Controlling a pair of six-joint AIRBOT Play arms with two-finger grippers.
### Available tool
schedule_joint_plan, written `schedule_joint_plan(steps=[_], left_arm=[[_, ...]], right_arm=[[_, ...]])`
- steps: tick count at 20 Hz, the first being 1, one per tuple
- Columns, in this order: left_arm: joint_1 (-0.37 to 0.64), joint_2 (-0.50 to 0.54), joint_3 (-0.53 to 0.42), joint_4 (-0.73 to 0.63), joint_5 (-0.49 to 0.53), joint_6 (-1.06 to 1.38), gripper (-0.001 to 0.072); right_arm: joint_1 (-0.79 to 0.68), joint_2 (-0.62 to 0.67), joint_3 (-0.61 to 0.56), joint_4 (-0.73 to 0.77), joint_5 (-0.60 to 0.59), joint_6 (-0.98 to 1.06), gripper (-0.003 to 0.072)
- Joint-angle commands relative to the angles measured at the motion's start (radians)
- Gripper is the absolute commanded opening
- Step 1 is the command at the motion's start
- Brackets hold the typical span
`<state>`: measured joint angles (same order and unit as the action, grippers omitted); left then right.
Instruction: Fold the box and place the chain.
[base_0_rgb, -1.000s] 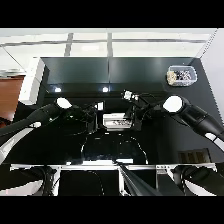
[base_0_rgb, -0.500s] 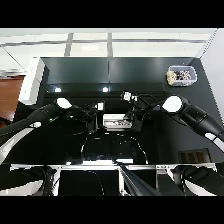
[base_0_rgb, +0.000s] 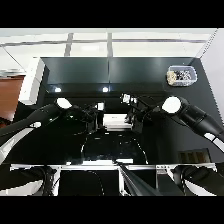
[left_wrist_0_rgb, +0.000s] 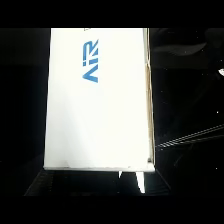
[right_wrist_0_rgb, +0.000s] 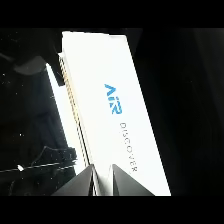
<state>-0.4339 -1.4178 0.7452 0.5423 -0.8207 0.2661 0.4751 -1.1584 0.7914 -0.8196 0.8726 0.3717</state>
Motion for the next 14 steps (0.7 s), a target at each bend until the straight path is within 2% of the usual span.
schedule_joint_plan(steps=[1,7,10,12,14], left_arm=[[0.000,-0.001,0.000,0.000,0.002,0.000,0.0486],[0.000,-0.001,0.000,0.000,0.002,0.000,0.0486],[0.000,-0.001,0.000,0.000,0.002,0.000,0.0486],[0.000,-0.001,0.000,0.000,0.002,0.000,0.0486],[0.000,-0.001,0.000,0.000,0.002,0.000,0.0486]], right_arm=[[0.000,0.000,-0.006,-0.004,0.006,0.020,0.0134],[0.001,0.000,-0.061,-0.002,-0.008,0.061,0.0134],[-0.002,0.031,-0.048,0.070,-0.008,0.098,0.0134],[-0.003,0.077,-0.029,0.097,0.000,0.217,0.0133],[-0.009,0.117,-0.027,0.120,0.001,0.447,0.0131]])
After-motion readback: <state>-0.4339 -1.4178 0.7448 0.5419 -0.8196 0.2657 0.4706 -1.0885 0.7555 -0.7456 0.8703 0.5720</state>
